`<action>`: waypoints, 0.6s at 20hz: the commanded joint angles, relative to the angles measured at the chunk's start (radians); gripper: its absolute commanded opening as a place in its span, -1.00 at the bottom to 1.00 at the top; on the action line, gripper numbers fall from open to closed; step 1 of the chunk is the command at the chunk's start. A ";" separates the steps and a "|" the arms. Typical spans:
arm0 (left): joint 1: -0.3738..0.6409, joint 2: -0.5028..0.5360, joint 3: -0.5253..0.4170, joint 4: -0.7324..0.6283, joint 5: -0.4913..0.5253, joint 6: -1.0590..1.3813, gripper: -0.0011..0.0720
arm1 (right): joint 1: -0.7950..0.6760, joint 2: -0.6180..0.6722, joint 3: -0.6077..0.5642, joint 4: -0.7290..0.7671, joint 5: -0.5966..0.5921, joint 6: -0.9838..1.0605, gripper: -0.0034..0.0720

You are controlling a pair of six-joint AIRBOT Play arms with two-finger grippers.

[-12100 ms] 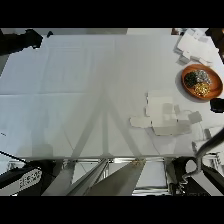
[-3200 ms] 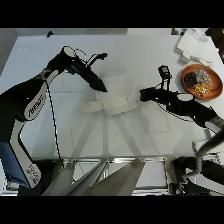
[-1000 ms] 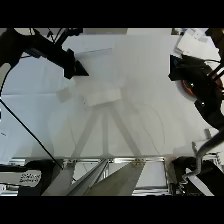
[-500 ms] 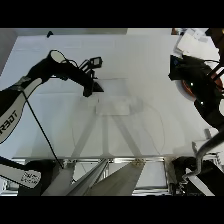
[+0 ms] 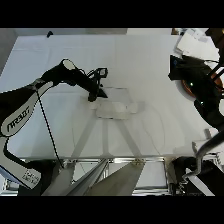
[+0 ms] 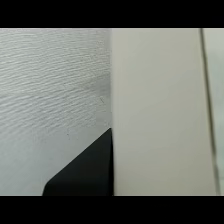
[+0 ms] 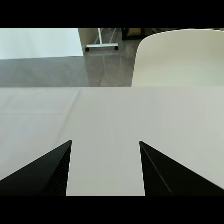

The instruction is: Fold the box and place the chain.

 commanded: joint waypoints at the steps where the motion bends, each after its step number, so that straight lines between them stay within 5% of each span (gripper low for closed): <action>1: -0.002 -0.012 -0.001 -0.014 0.028 0.006 -0.95 | 0.000 -0.001 0.001 0.000 0.001 0.000 0.30; 12: -0.001 -0.012 -0.001 -0.074 0.068 0.006 -0.95 | 0.000 -0.001 0.001 0.000 0.001 0.000 0.30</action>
